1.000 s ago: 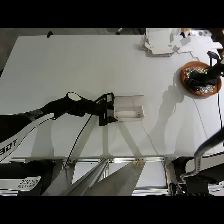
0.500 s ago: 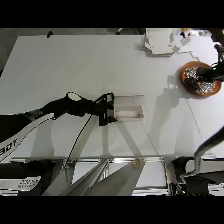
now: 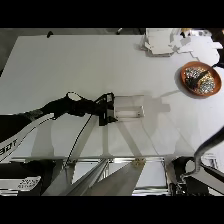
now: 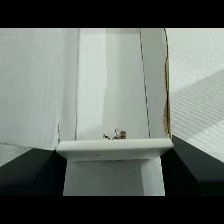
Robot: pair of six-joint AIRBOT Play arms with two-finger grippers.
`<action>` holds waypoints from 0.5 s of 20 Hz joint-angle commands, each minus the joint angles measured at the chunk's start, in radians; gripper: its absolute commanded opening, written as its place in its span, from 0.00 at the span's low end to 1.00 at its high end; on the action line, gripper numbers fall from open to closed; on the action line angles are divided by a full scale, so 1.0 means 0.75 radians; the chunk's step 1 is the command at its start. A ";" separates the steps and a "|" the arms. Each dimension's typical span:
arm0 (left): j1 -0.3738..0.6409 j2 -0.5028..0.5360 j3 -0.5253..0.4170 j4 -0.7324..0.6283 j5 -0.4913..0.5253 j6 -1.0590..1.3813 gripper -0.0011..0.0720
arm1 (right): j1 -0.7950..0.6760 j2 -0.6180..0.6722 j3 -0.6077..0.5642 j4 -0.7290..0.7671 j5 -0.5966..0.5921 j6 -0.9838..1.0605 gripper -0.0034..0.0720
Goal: Fold the box and place the chain.
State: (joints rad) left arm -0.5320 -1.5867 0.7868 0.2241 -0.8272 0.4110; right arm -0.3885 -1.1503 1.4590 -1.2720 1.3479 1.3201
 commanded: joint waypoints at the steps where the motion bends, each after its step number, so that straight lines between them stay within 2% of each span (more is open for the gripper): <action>1: 0.001 0.001 0.001 0.001 0.001 0.001 0.22 | 0.002 0.212 -0.001 0.237 0.050 -0.036 0.06; 2: 0.001 0.001 0.001 0.001 0.001 0.001 0.22 | 0.017 0.266 -0.001 0.297 0.055 -0.065 0.06; 5: 0.001 0.001 0.001 0.001 0.001 0.001 0.22 | 0.138 0.380 -0.001 0.310 0.077 -0.083 0.06; 10: 0.001 0.001 0.001 0.001 0.001 0.001 0.22 | 0.409 0.436 -0.001 0.311 0.197 -0.083 0.06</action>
State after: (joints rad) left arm -0.5320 -1.5867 0.7868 0.2245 -0.8268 0.4110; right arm -0.1814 -0.8547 1.4586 -1.0554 1.4441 1.2625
